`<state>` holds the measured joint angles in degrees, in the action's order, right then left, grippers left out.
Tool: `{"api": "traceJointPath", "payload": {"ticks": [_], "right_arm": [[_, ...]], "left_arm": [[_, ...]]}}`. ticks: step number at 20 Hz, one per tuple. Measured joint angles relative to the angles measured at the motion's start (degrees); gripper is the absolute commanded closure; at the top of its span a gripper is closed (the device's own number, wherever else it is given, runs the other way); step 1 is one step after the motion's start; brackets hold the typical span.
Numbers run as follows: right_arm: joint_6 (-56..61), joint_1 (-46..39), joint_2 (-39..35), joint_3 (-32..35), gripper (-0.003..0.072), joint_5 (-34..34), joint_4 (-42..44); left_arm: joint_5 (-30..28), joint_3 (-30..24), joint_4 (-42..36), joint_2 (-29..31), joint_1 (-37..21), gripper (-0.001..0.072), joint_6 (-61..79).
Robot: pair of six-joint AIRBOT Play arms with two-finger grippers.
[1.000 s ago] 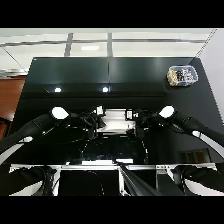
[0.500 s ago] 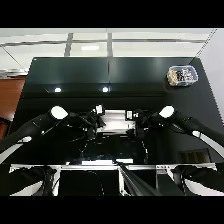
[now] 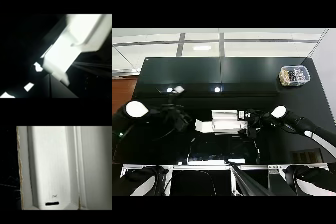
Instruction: Fold the box and place the chain.
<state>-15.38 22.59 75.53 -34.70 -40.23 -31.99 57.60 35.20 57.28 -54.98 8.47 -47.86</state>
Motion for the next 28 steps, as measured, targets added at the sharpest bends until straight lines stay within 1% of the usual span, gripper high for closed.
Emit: {"api": "traceJointPath", "payload": {"ticks": [2, 4, 5, 7, 9, 13, 16, 19, 20, 22, 23, 24, 25, 28], "right_arm": [[0.0, 0.0, 0.0, 0.0, 0.0556, 0.0, 0.0], [0.0, 0.0, 0.0, 0.0, 0.0556, 0.0, 0.0], [0.0, 0.0, 0.0, 0.0, 0.0556, 0.0, 0.0], [0.0, 0.0, 0.0, 0.0, 0.0555, 0.0, 0.0], [0.0, 0.0, 0.0, 0.0, 0.0555, 0.0, 0.0], [0.0, 0.0, 0.0, 0.0, 0.0556, 0.0, 0.0], [0.0, 0.0, 0.0, 0.0, 0.0556, 0.0, 0.0], [0.0, 0.0, 0.0, 0.0, 0.0555, 0.0, 0.0], [0.0, 0.0, 0.0, 0.0, 0.0556, 0.0, 0.0], [0.0, 0.0, 0.0, 0.0, 0.0556, 0.0, 0.0], [0.0, 0.0, 0.0, 0.0, 0.0556, 0.0, 0.0], [0.0, 0.0, 0.0, 0.0, 0.0555, 0.0, 0.0], [0.0, 0.0, 0.0, 0.0, 0.0556, 0.0, 0.0], [0.0, 0.0, 0.0, 0.0, 0.0556, 0.0, 0.0]], "left_arm": [[4.6, -2.7, -0.1, -1.2, -7.1, 0.0682, -11.6], [7.8, -5.6, -5.9, -4.1, -12.2, 0.0684, -15.0], [8.5, -6.7, -8.9, -5.8, -13.6, 0.0684, -15.2], [8.4, -7.9, -14.1, -9.8, -14.4, 0.0683, -15.3], [6.0, -8.2, -17.5, -13.6, -13.0, 0.0683, -14.8], [2.8, -6.4, -23.0, -20.1, -7.2, 0.0683, -12.8], [1.5, -4.0, -25.1, -23.1, -3.0, 0.0683, -11.5], [0.5, -1.9, -26.1, -24.6, -0.8, 0.0678, -10.8], [0.6, -1.2, -26.2, -24.9, -0.6, 0.0642, -10.4], [1.8, 0.0, -26.5, -25.1, -0.4, 0.0245, -9.7], [2.8, 0.7, -26.5, -25.2, -0.3, 0.0127, -9.4], [4.1, 1.4, -26.7, -25.3, -0.3, 0.0035, -8.9], [5.0, 2.0, -26.7, -25.3, -0.2, 0.0012, -8.7], [7.6, 3.7, -26.6, -25.4, -0.2, 0.0012, -8.2]]}}
